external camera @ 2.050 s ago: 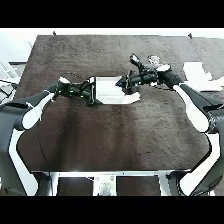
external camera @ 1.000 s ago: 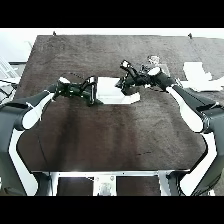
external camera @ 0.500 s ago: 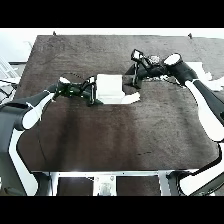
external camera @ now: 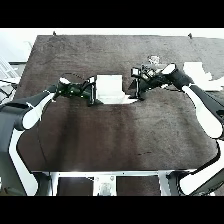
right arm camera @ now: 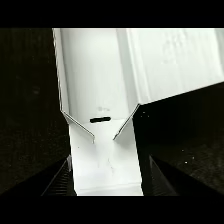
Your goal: Fold the box and place the chain.
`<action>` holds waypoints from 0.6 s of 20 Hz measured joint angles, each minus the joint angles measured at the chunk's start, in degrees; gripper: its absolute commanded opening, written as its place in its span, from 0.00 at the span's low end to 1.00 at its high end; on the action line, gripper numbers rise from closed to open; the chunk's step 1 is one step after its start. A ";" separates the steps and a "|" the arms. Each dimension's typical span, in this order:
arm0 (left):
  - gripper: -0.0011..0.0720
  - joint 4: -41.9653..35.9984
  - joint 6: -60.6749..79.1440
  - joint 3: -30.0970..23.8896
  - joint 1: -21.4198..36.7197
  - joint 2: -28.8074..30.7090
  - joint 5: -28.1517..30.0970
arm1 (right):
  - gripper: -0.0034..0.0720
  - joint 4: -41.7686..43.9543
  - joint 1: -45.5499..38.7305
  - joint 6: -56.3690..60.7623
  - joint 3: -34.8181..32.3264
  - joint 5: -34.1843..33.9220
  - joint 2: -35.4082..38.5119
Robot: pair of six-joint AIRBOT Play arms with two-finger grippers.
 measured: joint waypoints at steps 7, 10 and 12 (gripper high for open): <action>0.58 0.02 -0.02 0.00 -0.02 0.00 0.15 | 0.77 0.00 2.43 -0.46 -0.35 -3.52 -1.84; 0.58 0.00 -0.02 0.00 -0.02 0.00 0.17 | 0.39 0.15 3.61 -0.50 -0.37 -5.51 -2.34; 0.58 0.02 -0.02 0.00 -0.02 0.00 0.17 | 0.32 0.87 4.44 -0.55 -0.37 -6.47 -2.64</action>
